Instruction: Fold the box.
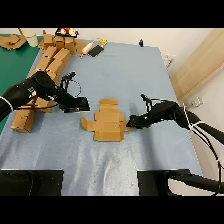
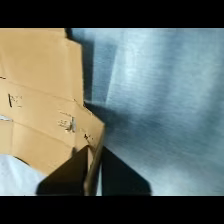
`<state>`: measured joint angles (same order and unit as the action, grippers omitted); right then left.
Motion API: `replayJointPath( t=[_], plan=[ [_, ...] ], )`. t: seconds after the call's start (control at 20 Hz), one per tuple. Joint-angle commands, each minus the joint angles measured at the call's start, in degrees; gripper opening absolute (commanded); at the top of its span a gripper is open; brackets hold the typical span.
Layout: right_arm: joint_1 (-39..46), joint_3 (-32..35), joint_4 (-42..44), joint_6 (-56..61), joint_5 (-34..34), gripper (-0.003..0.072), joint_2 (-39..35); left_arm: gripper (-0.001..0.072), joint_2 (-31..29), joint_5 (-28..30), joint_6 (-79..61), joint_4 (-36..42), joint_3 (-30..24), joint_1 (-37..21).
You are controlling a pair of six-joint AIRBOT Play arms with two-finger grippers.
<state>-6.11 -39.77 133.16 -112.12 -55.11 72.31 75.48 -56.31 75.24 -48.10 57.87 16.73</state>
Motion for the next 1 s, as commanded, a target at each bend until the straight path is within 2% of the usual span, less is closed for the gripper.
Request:
replayJointPath(
  t=[0.0, 0.1, 0.2, 0.35, 0.55, 0.75, 0.95],
  plan=[
    [-0.09, -0.15, 6.75, -8.33, -2.75, 0.0005, 1.01, 0.0661, 0.07, 0.02, -2.82, 1.27, -0.02, -0.07],
    [-0.85, -0.09, 8.9, -13.0, -5.55, 0.0003, 0.22, 0.0661, 0.68, -0.63, -5.66, 3.52, -0.02, -1.16],
    [-2.64, 1.57, 8.94, -17.05, -5.2, 0.0001, -2.82, 0.0661, 1.73, -2.23, -7.82, 4.92, -0.04, -3.26],
    [-5.27, 6.62, 9.14, -21.66, -0.7, 0.0001, -10.56, 0.0662, 3.02, -4.57, -11.5, 5.79, -0.74, -6.88],
    [-8.07, 10.54, 8.92, -23.58, 5.46, 0.0002, -18.64, 0.0662, 6.54, -8.11, -18.36, 13.11, -1.36, -8.35],
    [-9.38, 10.58, 8.74, -23.39, 5.64, 0.0002, -19.06, 0.0661, 10.56, -8.28, -22.8, 16.79, -1.42, -7.1],
    [-9.35, 10.58, 8.63, -23.39, 5.77, 0.0002, -19.06, 0.066, 13.46, -9.31, -31.19, 25.66, -1.4, -5.7]
  ],
)
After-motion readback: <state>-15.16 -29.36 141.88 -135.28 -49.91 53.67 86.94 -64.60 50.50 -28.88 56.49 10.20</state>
